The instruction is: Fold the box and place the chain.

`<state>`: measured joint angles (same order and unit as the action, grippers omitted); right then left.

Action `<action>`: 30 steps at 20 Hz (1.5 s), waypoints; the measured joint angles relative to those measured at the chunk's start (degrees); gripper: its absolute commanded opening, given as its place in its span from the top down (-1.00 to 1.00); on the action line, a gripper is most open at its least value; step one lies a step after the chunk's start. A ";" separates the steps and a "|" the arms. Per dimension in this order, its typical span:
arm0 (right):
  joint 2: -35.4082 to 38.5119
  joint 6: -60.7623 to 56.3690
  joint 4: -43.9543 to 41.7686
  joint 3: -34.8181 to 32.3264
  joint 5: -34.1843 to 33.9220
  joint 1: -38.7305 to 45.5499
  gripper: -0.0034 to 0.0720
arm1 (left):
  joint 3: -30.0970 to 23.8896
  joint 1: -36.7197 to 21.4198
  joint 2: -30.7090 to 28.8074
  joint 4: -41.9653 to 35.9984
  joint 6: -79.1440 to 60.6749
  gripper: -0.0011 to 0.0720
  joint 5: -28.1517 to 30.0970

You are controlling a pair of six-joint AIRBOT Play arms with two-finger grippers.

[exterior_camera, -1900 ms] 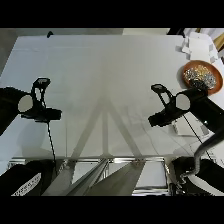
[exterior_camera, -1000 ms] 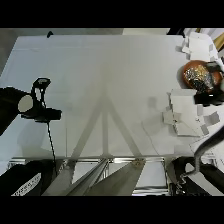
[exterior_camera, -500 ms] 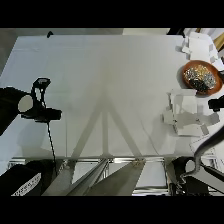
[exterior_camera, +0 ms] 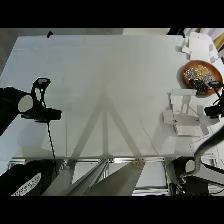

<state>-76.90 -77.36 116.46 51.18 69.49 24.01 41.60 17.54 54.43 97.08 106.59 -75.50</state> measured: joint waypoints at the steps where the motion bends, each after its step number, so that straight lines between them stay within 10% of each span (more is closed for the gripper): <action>1: -0.48 -0.22 0.04 -0.02 0.37 0.00 0.69 | 0.00 0.00 0.00 0.00 0.00 0.94 0.00; 14: 7.26 0.57 -18.23 -0.98 0.63 -8.11 0.89 | 0.00 0.00 0.00 0.00 -0.02 0.94 0.00; 21: 26.56 7.91 -42.58 -15.91 -7.48 -13.88 0.89 | 0.00 0.00 0.00 0.02 0.00 0.94 0.00; 30: 38.69 10.12 -49.62 -27.98 -14.14 -23.85 0.89 | 0.00 0.00 0.00 0.02 -0.02 0.94 1.05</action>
<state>-38.22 -67.24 66.85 23.20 55.35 0.16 41.60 17.54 54.43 97.10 106.56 -74.46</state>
